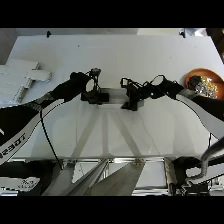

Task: Fold the box and place the chain.

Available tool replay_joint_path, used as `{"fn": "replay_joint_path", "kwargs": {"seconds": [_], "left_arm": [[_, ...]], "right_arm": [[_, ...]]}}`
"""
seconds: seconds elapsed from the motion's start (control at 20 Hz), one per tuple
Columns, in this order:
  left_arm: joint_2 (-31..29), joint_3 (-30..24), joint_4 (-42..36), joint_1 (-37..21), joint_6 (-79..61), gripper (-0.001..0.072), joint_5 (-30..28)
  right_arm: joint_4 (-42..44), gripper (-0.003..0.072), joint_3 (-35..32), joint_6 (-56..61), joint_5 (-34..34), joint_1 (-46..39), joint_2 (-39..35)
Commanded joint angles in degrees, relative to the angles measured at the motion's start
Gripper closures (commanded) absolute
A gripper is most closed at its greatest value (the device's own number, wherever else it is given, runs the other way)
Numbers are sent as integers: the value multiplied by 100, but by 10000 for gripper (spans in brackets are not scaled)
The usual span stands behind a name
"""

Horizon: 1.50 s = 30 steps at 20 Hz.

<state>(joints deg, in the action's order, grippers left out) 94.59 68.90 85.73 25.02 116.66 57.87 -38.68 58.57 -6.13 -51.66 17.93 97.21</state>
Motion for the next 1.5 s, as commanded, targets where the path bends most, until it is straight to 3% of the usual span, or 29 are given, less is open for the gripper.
{"fn": "replay_joint_path", "kwargs": {"seconds": [0.0,0.05,0.1,0.55,0.65,0.75,0.8,1.2,1.3,1.45], "left_arm": [[79,0,-7,85,70,586,199],[90,0,-22,98,66,662,197],[92,0,-20,118,66,693,186],[87,0,-129,136,61,703,131],[48,0,-289,118,61,600,133],[-44,0,-619,13,61,368,107],[-98,0,-774,-74,61,333,70],[-837,-4,-981,-951,-693,329,282],[-1034,-9,-1204,-1298,-1410,327,367],[-1180,-50,-1790,-1906,-3010,264,623]], "right_arm": [[7,213,0,9,2,-4,-4],[7,213,0,9,2,-4,-4],[7,213,0,9,2,-4,-4],[7,213,0,9,2,-4,-4],[7,213,0,9,2,-4,-4],[7,213,0,9,0,-4,-7],[7,213,0,9,2,-4,-4],[7,213,0,9,0,-4,-4],[7,213,0,9,2,-4,-4],[7,213,0,9,2,-4,-4]]}}
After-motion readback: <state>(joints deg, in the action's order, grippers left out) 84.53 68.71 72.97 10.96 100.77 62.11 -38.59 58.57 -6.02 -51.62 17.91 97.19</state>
